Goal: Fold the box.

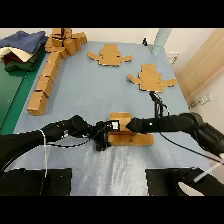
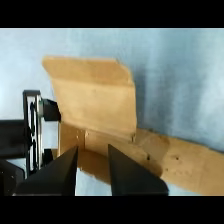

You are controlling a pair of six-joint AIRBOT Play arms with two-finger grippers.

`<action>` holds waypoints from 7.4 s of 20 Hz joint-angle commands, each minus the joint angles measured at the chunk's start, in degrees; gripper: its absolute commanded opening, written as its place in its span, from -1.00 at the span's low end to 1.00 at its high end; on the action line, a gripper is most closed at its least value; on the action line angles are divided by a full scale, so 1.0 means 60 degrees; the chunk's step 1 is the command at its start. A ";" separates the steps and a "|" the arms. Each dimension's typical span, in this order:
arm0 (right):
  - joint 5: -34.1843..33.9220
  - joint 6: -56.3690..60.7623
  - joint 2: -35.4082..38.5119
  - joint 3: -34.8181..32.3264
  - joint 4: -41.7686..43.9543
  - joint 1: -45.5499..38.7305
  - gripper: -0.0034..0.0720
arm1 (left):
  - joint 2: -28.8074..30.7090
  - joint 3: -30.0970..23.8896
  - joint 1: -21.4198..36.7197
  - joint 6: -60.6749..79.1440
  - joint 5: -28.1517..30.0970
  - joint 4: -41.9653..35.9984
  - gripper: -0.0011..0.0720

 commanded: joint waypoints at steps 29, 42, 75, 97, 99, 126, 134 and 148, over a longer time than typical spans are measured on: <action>-0.3829 -0.4721 -0.0066 0.2098 -0.1887 0.0157 -0.32 | -0.0004 0.0004 0.0004 0.0004 0.0000 0.0000 -0.01; -0.1217 -1.0065 0.0823 -0.0980 -0.2965 0.0208 0.71 | -0.0004 0.0004 0.0004 0.0000 0.0000 0.0004 -0.01; -0.0481 -0.9588 0.0025 -0.0907 -0.3348 0.1315 0.15 | -0.0004 0.0004 0.0004 0.0004 0.0000 0.0000 -0.01; -0.2244 -0.0929 0.0386 -0.1319 -0.2820 -0.1821 -0.90 | -0.0004 0.0004 0.0004 0.0004 0.0000 0.0000 -0.01; -0.2320 -0.0933 0.0576 -0.1322 -0.2517 -0.1821 -0.90 | -0.0004 0.0004 0.0004 0.0004 0.0000 0.0000 -0.01; -0.1071 -0.1486 -0.1155 -0.0113 -0.0120 -0.0197 0.26 | -0.0004 0.0004 0.0004 0.0000 0.0000 0.0000 -0.01; -0.1111 0.3016 -0.1443 0.0397 -0.3730 0.1756 0.25 | -0.0004 0.0004 0.0004 0.0000 0.0000 0.0000 -0.01; -0.3038 0.6692 -0.4116 0.2302 -0.5901 0.3464 0.02 | -0.0004 0.0004 0.0004 0.0000 0.0000 0.0000 -0.01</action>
